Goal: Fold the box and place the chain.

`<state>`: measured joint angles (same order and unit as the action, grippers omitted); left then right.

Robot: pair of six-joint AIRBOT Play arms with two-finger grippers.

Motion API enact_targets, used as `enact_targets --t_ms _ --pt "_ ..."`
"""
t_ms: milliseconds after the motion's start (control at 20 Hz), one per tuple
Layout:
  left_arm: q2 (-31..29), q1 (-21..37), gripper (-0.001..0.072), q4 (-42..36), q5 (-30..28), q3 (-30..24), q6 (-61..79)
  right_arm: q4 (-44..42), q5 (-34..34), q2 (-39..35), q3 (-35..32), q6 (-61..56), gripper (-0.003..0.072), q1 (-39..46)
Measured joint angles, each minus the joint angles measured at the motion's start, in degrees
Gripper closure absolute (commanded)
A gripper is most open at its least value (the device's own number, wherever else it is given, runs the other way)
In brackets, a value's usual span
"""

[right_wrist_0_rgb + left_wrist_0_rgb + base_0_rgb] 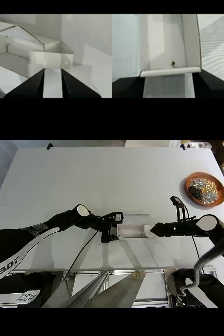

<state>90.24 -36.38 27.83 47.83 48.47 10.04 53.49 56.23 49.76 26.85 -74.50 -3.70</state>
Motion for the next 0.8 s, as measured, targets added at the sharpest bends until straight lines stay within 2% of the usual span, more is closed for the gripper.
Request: enact_targets --t_ms 200,400,550,650,800 --pt "0.0 0.0 0.0497 0.0 0.0 0.0 0.0 -0.8 -1.7 0.0 0.5 0.0 0.0411 -1.5" --pt "0.0 0.0 0.0497 0.0 0.0 0.0 0.0 0.6 -2.9 0.5 0.9 -0.9 0.0417 -2.1" --pt "0.0 0.0 0.0497 0.0 0.0 0.0 0.0 5.0 -2.7 0.3 3.4 -3.8 0.0474 -2.3" --pt "0.0 0.0 0.0497 0.0 0.0 0.0 0.0 10.1 -1.4 0.1 5.8 -6.4 0.0575 -2.3" --pt "0.0 0.0 0.0497 0.0 0.0 0.0 0.0 18.1 1.2 0.3 7.5 -10.8 0.0664 -2.3"
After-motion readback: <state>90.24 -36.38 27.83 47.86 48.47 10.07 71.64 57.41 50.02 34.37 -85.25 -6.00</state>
